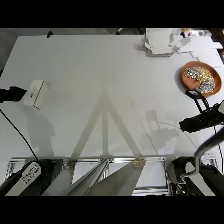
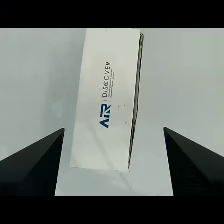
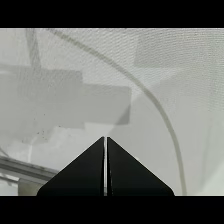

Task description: Fold the box and place the chain.

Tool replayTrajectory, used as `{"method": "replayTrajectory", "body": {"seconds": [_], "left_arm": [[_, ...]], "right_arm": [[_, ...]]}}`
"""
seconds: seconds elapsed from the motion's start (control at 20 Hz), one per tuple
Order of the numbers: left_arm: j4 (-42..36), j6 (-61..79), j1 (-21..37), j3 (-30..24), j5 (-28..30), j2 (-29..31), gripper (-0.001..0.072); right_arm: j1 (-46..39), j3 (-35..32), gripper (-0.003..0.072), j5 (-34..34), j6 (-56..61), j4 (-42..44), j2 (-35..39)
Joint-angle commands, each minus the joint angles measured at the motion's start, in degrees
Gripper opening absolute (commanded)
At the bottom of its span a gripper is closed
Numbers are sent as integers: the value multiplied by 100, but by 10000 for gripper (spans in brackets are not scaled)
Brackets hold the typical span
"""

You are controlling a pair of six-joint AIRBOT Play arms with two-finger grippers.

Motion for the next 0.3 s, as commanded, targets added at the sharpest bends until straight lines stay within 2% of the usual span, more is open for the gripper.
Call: {"method": "replayTrajectory", "body": {"seconds": [0.0, 0.25], "left_arm": [[-11, 0, -2, 0, -48, 66, 690], [-11, 2, -2, 0, -24, 66, 690]], "right_arm": [[-4, -2, 16, 2, 0, 2, 4], [-4, -2, 16, 2, 0, 2, 4]]}}
